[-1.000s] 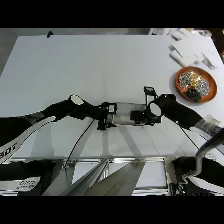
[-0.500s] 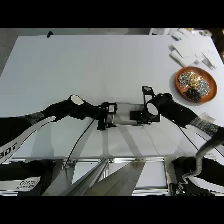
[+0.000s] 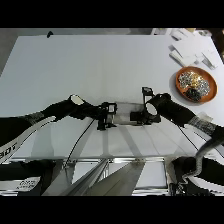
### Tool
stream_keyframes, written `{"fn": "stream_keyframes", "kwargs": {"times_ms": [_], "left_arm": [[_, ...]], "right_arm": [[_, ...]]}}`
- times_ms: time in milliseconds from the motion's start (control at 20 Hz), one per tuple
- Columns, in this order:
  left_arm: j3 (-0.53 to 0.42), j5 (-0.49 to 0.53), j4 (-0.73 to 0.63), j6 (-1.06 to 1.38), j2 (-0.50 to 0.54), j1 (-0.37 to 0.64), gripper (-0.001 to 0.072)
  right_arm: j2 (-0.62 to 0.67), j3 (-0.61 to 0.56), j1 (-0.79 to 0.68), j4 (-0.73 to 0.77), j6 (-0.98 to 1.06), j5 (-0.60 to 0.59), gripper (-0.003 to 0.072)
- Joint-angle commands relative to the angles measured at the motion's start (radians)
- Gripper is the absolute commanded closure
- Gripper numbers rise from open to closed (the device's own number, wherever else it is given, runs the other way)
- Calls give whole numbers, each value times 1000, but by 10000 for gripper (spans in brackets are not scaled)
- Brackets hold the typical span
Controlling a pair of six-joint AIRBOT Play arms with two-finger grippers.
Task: Fold the box and place the chain.
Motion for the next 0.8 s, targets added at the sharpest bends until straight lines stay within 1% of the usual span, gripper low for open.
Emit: {"fn": "stream_keyframes", "kwargs": {"times_ms": [0, 100, 150, 300, 350, 400, 550, 650, 700, 750], "left_arm": [[0, 1, 0, 0, 1, 1, 398], [0, 0, 0, 0, 1, 1, 398], [0, 0, 0, 0, 1, 1, 398], [0, 0, 0, 0, 1, 1, 398], [0, 0, 0, 0, 1, 1, 398], [0, 1, 0, 0, 1, 1, 398], [0, 1, 0, 0, 1, 1, 398], [0, 0, 0, 0, 1, 1, 398], [0, 0, 0, 0, 1, 1, 398], [0, 0, 0, 0, 1, 1, 398]], "right_arm": [[-1, 1, 1, -11, 0, 2, 523], [-1, 1, 1, -11, 0, 2, 652], [-1, 1, 1, -11, 0, 2, 671], [2, 1, 1, -11, -13, 3, 664], [10, 1, 1, -11, -37, 3, 577], [26, 1, 1, -13, -80, 8, 473], [133, 2, 1, -30, -216, 36, 437], [234, 4, 0, -37, -341, 80, 261], [286, 9, 0, -38, -386, 93, 247], [337, 28, 0, -52, -413, 108, 248]]}}
